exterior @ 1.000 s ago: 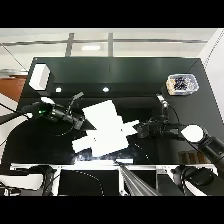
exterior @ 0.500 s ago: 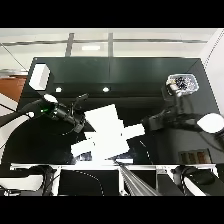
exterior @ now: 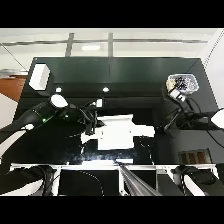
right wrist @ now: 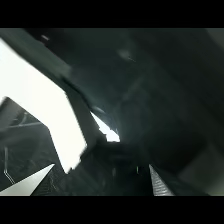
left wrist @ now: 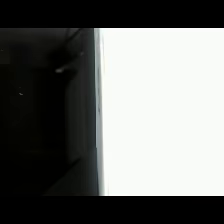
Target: Fold the box and place the chain.
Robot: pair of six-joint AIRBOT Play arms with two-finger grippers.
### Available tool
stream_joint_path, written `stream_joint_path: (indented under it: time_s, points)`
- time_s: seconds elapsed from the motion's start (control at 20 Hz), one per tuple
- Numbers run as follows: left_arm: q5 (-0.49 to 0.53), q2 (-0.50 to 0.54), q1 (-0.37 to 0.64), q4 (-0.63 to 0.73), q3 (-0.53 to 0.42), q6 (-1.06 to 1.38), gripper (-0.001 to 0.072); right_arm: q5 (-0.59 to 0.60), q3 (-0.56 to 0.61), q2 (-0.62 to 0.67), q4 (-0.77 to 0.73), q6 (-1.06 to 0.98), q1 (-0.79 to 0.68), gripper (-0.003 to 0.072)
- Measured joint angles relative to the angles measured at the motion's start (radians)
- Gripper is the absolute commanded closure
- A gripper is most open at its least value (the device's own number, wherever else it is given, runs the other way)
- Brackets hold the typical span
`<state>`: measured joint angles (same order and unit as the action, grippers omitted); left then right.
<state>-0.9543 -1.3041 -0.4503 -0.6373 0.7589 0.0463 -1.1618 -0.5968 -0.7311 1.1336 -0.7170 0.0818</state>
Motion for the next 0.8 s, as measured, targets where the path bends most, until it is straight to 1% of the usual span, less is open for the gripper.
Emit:
stream_joint_path:
  time_s: [0.15, 0.3, 0.4, 0.55, 0.8]
  points:
    - [0.081, 0.008, -0.044, -0.029, -0.037, 0.028, 0.0686, 0.065, 0.082, -0.002, -0.111, 0.184, 0.023, -0.0019]
    - [0.12, 0.011, -0.074, -0.041, -0.088, 0.033, 0.0685, 0.129, 0.146, -0.002, -0.167, 0.298, 0.071, -0.0018]
    - [0.154, 0.014, -0.084, -0.039, -0.113, 0.033, 0.0684, 0.17, 0.171, -0.003, -0.19, 0.333, 0.102, -0.0018]
    - [0.174, 0.014, -0.091, -0.04, -0.128, 0.03, 0.0684, 0.223, 0.188, -0.003, -0.209, 0.361, 0.144, -0.0018]
    - [0.187, 0.014, -0.095, -0.048, -0.136, 0.029, 0.0683, 0.264, 0.199, -0.016, -0.216, 0.402, 0.21, -0.0019]
